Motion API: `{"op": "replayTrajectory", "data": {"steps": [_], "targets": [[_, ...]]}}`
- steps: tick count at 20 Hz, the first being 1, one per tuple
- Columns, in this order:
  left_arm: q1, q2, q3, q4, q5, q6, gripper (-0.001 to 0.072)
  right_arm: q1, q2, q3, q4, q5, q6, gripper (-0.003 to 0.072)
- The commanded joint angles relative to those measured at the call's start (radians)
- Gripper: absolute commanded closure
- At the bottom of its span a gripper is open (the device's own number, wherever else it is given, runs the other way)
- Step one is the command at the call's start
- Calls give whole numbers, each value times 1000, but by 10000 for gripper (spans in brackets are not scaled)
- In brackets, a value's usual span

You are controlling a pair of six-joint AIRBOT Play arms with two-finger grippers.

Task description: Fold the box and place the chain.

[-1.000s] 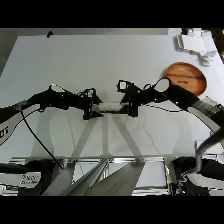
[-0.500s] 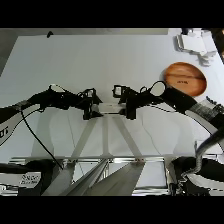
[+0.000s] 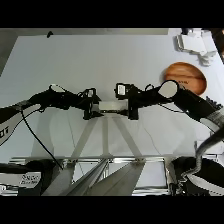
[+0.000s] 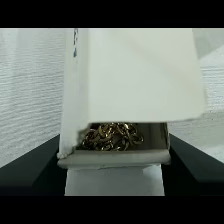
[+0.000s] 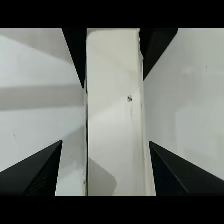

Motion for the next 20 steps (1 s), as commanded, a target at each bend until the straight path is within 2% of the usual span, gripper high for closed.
{"op": "replayTrajectory", "data": {"steps": [1,3,4,5,11,14,15,17,20], "targets": [[0,1,0,2,-1,1,394,0,20,1,86,4,-2,85],[0,1,0,2,-1,1,394,0,20,1,152,-14,-2,108],[0,1,0,2,-1,1,394,0,18,1,170,-38,-2,182],[0,1,0,2,-1,1,394,-9,12,1,189,-56,-1,220],[0,1,0,2,-1,1,394,-82,-112,1,209,-6,-9,223],[0,1,0,2,-1,1,394,-82,-121,1,204,15,-142,235],[0,1,0,2,-1,1,394,-82,-121,1,203,15,-168,291],[0,1,0,2,-1,1,394,-82,-121,1,195,15,-170,334],[0,1,0,2,-1,1,394,-45,-120,-2,147,1,-177,354]]}}
